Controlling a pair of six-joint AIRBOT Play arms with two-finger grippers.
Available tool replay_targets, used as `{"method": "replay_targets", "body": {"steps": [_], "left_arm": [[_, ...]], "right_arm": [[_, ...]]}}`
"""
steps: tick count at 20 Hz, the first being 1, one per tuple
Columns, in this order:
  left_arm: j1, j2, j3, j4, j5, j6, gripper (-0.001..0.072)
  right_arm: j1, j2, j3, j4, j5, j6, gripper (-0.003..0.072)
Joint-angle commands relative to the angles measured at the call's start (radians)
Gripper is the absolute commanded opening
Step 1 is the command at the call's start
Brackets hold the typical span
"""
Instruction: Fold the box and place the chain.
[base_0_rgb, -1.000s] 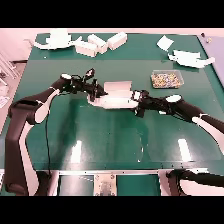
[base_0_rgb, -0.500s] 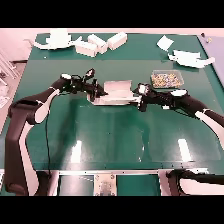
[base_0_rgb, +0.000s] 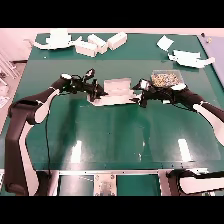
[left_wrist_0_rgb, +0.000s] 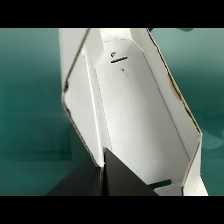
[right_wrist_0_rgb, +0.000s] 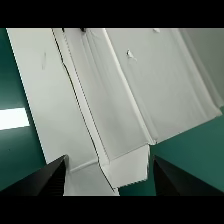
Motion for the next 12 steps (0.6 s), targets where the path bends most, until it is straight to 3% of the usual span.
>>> {"method": "replay_targets", "body": {"steps": [1, 12], "left_arm": [[0.000, -0.001, 0.000, 0.002, 0.001, 0.001, 0.0021], [0.000, -0.001, 0.000, 0.002, 0.001, 0.001, 0.0021]], "right_arm": [[-0.014, -0.024, 0.034, -0.022, 0.042, 0.010, 0.0620], [-0.033, -0.064, 0.109, -0.084, 0.146, 0.087, 0.0619]]}}
